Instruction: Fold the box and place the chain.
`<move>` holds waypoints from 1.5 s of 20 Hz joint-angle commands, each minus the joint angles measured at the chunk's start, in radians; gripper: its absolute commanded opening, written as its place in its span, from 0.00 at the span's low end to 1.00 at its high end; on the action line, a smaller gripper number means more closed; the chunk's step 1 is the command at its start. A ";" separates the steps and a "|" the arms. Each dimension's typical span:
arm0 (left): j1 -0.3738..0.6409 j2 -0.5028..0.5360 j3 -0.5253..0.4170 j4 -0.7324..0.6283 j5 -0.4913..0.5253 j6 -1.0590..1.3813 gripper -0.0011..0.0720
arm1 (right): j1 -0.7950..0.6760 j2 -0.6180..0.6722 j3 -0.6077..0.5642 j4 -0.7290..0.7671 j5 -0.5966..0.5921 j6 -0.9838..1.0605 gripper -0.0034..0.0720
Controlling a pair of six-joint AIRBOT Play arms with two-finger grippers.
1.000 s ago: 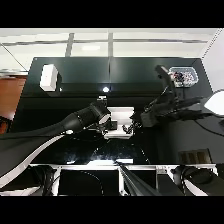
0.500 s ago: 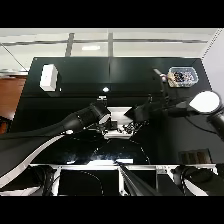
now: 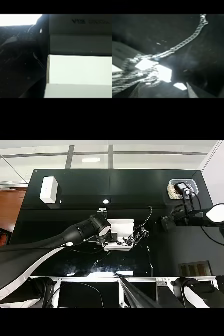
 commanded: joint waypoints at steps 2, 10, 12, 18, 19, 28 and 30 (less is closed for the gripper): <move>0.001 -0.001 0.000 0.001 0.002 0.000 0.06 | 0.015 -0.064 -0.055 0.014 -0.155 -0.487 0.99; 0.001 -0.001 0.000 0.002 0.002 0.001 0.06 | 0.109 -0.230 -0.056 0.117 -0.041 -0.895 0.98; 0.001 -0.001 0.000 0.002 0.002 0.001 0.06 | 0.110 -0.229 -0.063 0.119 -0.043 -0.895 0.98; 0.001 -0.002 0.000 0.002 0.003 0.000 0.06 | 0.110 -0.244 -0.080 0.130 -0.066 -0.895 0.98; 0.001 -0.002 0.000 0.002 0.003 0.000 0.06 | 0.110 -0.248 -0.080 0.145 -0.076 -0.900 0.98; 0.001 -0.002 0.000 0.002 0.003 0.000 0.06 | 0.110 -0.294 -0.080 0.163 -0.132 -0.943 0.98; 0.001 -0.002 0.000 0.002 0.003 0.000 0.06 | 0.110 -0.296 -0.080 0.163 -0.134 -0.943 0.98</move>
